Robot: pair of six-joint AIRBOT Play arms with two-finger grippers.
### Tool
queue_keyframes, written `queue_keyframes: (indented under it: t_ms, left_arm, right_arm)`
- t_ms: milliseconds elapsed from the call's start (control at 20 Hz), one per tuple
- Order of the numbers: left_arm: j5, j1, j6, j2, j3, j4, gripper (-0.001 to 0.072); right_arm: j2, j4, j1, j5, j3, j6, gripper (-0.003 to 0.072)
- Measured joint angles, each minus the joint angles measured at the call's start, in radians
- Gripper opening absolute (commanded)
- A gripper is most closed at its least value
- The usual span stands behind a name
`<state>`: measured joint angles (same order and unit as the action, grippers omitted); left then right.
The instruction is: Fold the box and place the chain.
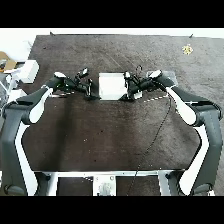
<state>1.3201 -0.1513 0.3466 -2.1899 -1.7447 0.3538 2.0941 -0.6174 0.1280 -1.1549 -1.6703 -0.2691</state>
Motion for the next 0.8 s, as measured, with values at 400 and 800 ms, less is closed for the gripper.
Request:
queue_keyframes:
  t_ms: [400, 800]
  left_arm:
    - [-0.076, -0.048, -0.006, -0.020, 0.000, 0.002, 0.0718]
    - [-0.099, -0.058, 0.024, -0.030, 0.000, -0.018, 0.0717]
  right_arm:
    - [0.000, 0.000, 0.000, 0.000, 0.000, 0.000, 0.0486]
    - [0.000, 0.000, 0.000, 0.000, 0.000, 0.000, 0.0487]
